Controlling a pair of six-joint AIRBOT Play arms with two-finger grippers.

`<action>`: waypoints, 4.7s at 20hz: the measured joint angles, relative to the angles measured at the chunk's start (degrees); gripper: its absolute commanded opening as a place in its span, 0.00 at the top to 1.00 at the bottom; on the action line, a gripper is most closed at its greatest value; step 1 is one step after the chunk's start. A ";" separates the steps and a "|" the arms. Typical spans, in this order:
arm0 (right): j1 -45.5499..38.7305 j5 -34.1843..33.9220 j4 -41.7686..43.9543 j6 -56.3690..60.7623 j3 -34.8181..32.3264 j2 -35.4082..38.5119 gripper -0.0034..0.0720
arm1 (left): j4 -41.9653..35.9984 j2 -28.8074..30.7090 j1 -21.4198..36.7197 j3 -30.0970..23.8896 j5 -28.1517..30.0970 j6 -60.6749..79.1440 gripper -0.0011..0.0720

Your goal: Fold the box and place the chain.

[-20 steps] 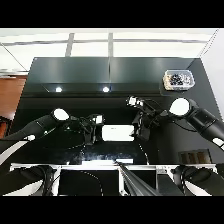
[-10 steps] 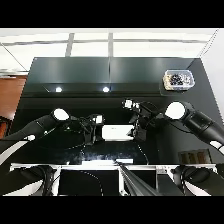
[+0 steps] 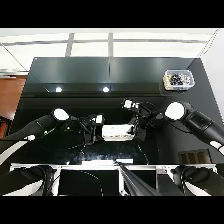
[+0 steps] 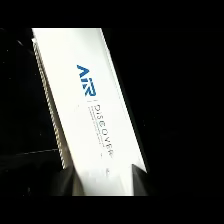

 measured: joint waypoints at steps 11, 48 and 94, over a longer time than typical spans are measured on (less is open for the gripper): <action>0.42 1.25 0.68 0.20 0.00 0.00 0.67 | 0.04 0.00 0.00 0.00 -0.09 0.11 0.59; 0.48 5.44 -1.55 2.60 0.00 0.00 0.67 | 0.02 0.00 -0.02 0.00 -0.24 0.09 0.59; -2.03 -4.07 29.66 26.86 -8.74 -5.70 0.94 | 0.00 0.00 0.00 0.00 -0.15 0.09 0.58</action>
